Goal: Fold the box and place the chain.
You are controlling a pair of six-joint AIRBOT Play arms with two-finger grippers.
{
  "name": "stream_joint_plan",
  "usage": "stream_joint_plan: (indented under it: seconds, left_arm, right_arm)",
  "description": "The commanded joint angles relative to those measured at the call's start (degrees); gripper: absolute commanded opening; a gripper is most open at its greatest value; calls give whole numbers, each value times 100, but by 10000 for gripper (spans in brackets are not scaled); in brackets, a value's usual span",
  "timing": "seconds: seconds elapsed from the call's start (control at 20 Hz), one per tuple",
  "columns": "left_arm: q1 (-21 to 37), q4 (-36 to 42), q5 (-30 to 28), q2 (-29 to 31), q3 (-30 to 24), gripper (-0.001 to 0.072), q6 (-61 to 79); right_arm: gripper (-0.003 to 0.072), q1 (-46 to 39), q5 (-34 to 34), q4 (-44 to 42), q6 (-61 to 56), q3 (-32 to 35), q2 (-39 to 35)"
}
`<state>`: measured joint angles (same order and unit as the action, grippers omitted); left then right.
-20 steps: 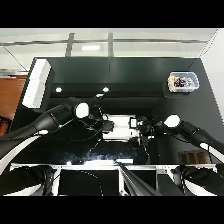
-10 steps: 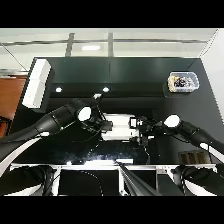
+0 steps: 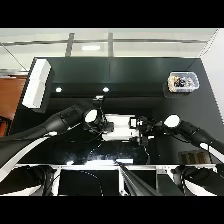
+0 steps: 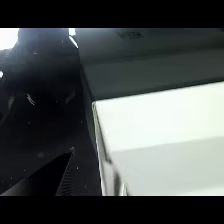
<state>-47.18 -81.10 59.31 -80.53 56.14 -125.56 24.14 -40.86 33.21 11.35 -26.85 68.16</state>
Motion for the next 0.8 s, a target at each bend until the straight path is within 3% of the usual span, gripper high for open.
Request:
stream_joint_plan:
  seconds: [0.0, 0.3, 0.4, 0.5, 0.55, 0.6, 0.75]
  left_arm:
    - [-153, -297, 111, -149, 136, 358, -601]
    - [-216, -238, 138, -280, 168, 327, -741]
    - [-238, -236, 151, -337, 168, 233, -748]
    - [-260, -190, 155, -411, 212, 198, -748]
    - [-278, -199, 166, -457, 271, 95, -745]
    - [-282, -197, 168, -496, 321, 45, -745]
    - [-284, -203, 302, -586, 457, 43, -745]
  right_arm:
    - [193, 2, -2, 0, -2, 2, 2]
    - [193, 2, -2, 0, -2, 2, 2]
    - [193, 2, -2, 0, -2, 2, 2]
    - [193, 2, -2, 2, -2, 2, 2]
    - [193, 2, -2, 0, -2, 2, 2]
    - [193, 2, -2, 2, -2, 2, 2]
    - [193, 2, -2, 2, -2, 2, 2]
